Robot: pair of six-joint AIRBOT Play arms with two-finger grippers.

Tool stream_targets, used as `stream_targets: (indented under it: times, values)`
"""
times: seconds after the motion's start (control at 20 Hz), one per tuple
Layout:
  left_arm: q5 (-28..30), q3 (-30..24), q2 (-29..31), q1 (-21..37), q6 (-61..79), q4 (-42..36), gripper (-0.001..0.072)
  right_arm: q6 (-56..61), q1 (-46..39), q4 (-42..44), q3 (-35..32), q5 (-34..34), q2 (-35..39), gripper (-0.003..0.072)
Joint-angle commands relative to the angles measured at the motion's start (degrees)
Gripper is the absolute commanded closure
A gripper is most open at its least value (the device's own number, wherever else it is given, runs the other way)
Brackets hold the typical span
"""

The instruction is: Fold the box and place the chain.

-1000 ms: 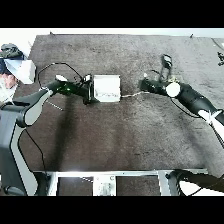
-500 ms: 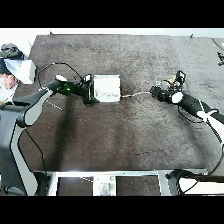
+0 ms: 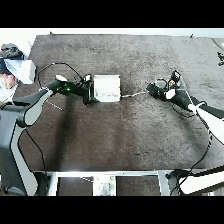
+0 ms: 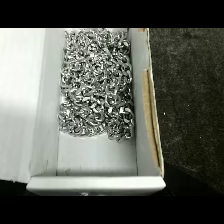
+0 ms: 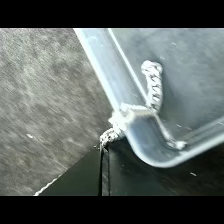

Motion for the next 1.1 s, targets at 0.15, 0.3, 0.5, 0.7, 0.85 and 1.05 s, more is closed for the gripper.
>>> stream_targets:
  times: [0.15, 0.3, 0.5, 0.7, 0.85, 1.05]
  values:
    - [0.00, 0.00, -0.04, 0.07, 0.00, -0.07, 0.0386, -0.33, 2.60, 2.40, 1.11, 1.05, 2.47, 0.0698]
    - [0.00, 0.00, -0.04, 0.07, 0.00, -0.07, 0.0386, -4.55, 7.80, 1.99, 1.11, 1.29, 10.19, 0.0698]
    - [0.00, 0.00, -0.04, 0.07, 0.00, -0.07, 0.0386, -5.75, 15.82, 1.95, 1.11, -0.55, 20.24, 0.0698]
    - [0.02, 0.00, -0.04, 0.07, 0.00, -0.07, 0.0386, -6.62, 23.67, 1.95, 1.97, -6.75, 25.49, 0.0698]
    - [0.00, 0.00, -0.04, 0.07, 0.00, -0.09, 0.0386, -6.69, 28.37, 0.04, 5.42, -8.39, 25.40, 0.0698]
    - [0.00, 0.00, -0.04, 0.07, 0.00, -0.07, 0.0386, -6.67, 31.41, -0.20, 7.52, -11.23, 23.78, 0.0698]
